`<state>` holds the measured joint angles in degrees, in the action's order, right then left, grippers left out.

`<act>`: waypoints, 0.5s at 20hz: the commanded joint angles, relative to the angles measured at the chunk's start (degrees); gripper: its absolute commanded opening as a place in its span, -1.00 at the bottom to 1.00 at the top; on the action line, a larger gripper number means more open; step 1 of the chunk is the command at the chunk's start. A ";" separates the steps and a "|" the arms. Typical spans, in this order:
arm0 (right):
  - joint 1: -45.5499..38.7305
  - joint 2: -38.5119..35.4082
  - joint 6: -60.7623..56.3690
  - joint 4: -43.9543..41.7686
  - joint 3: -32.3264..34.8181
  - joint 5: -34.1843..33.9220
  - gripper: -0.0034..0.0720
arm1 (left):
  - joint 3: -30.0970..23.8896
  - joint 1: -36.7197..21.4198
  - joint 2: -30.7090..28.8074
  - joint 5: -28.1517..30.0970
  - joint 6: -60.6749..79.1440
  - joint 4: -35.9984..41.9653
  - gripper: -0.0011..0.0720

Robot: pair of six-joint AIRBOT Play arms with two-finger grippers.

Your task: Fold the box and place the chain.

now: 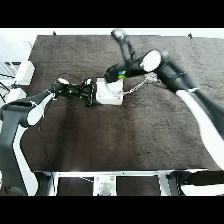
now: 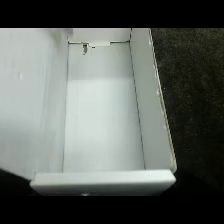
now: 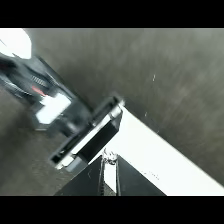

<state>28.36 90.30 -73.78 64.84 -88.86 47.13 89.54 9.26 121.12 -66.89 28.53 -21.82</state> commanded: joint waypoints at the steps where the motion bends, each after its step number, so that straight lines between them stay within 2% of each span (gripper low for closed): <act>1: 0.55 7.67 1.01 -2.78 3.93 -5.57 -0.88 | 0.04 -0.02 -0.04 0.00 0.02 -0.02 -0.01; 2: 0.42 8.44 1.01 -2.69 4.24 -5.55 -0.87 | 0.04 -0.02 -0.04 0.00 0.02 -0.02 -0.01; 3: 0.04 8.55 0.96 -2.25 4.26 -5.46 -0.36 | 0.04 -0.02 -0.04 0.02 0.02 -0.02 -0.01; 4: -0.59 7.91 0.98 -2.25 3.91 -4.35 0.63 | 0.04 -0.02 -0.04 0.02 0.02 -0.02 -0.01; 5: -1.42 6.62 1.01 -1.77 3.19 -1.86 0.72 | 0.04 -0.02 -0.04 0.00 0.02 -0.02 -0.01; 6: -2.69 4.33 0.96 -0.26 2.64 0.66 0.72 | 0.04 -0.02 -0.04 0.00 0.02 -0.02 -0.01; 10: -10.58 -5.88 0.79 0.68 4.72 1.81 0.72 | 0.04 -0.02 -0.04 0.00 0.02 -0.02 -0.01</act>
<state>22.13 89.41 -72.90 64.66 -85.27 47.37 89.54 9.26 121.12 -66.89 28.53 -21.82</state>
